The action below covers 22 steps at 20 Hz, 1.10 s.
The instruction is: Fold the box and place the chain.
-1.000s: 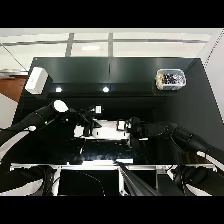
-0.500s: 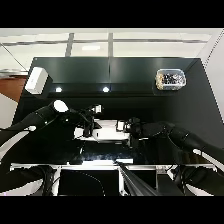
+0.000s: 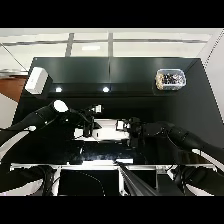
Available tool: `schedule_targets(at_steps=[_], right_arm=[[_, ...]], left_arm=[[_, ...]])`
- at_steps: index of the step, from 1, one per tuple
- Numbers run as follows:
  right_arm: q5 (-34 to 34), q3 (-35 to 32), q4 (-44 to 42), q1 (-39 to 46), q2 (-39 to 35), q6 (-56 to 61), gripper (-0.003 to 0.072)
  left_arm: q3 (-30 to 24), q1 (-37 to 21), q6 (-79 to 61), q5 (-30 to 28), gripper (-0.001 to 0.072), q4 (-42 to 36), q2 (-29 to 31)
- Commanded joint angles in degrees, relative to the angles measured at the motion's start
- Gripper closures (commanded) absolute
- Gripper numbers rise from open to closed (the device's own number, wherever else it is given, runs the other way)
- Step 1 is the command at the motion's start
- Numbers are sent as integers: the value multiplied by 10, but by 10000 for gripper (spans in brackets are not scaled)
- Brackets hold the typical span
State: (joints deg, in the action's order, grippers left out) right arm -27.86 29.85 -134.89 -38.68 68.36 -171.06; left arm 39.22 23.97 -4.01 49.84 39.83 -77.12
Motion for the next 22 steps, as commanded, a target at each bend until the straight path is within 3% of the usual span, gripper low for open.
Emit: schedule_targets(at_steps=[1,12,13,14,17,19,20,22], right_arm=[[0,0,2,-1,1,0,-11],[-4,0,10,-5,1,0,-6],[-5,0,10,-5,1,0,118],[-5,0,10,-5,1,0,151],[-4,0,10,-5,1,0,152],[-5,0,10,-5,1,0,151],[-4,0,10,-5,1,0,151],[-5,0,10,-5,1,0,152]], left_arm=[[0,0,0,-2,678,0,0],[0,0,0,-1,678,-3,0],[0,0,0,-1,678,-3,0],[0,0,0,-1,678,-3,0],[2,0,0,2,660,-3,0],[2,0,0,1,408,-2,6],[2,-1,0,1,318,-2,13],[2,-5,0,1,244,2,32]])
